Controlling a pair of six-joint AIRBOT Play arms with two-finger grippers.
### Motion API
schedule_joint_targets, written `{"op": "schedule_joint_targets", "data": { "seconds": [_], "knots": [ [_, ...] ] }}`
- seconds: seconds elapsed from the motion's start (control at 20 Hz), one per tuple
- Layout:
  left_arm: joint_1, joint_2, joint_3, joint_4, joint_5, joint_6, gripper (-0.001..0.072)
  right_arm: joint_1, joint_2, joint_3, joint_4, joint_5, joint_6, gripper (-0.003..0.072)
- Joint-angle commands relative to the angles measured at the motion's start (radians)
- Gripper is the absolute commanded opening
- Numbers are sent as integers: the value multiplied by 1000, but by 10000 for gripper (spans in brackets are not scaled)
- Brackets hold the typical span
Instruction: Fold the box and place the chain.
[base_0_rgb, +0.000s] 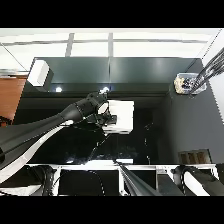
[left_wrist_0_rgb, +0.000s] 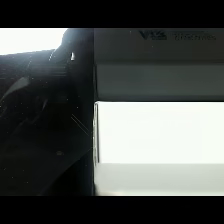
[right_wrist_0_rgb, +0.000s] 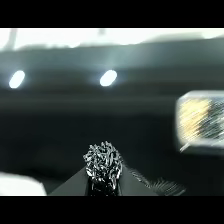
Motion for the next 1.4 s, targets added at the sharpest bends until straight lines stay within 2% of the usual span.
{"op": "schedule_joint_targets", "data": {
  "seconds": [0.0, 0.1, 0.2, 0.55, 0.8, 1.2, 1.35],
  "knots": [
    [0, -1, 1, 0, 0, 0, 29, 98, 69, -112, 112, 89, -63, 14],
    [0, -1, 1, 0, 0, 0, 29, 159, 79, -169, 210, 103, -136, 14],
    [0, -1, 1, 0, 1, 0, 29, 225, 79, -219, 277, 63, -144, 14],
    [0, -1, 1, 0, 1, 0, 29, 410, 70, -358, 396, -177, -160, 13],
    [0, -1, 1, 0, 1, 0, 29, 490, 32, -391, 405, -270, -159, 13],
    [0, -1, 1, 0, 1, 0, 30, 497, -75, -395, 397, -307, -159, 14],
    [0, -1, 1, 0, 1, 0, 29, 497, -92, -429, 398, -320, -159, 14]
  ]
}}
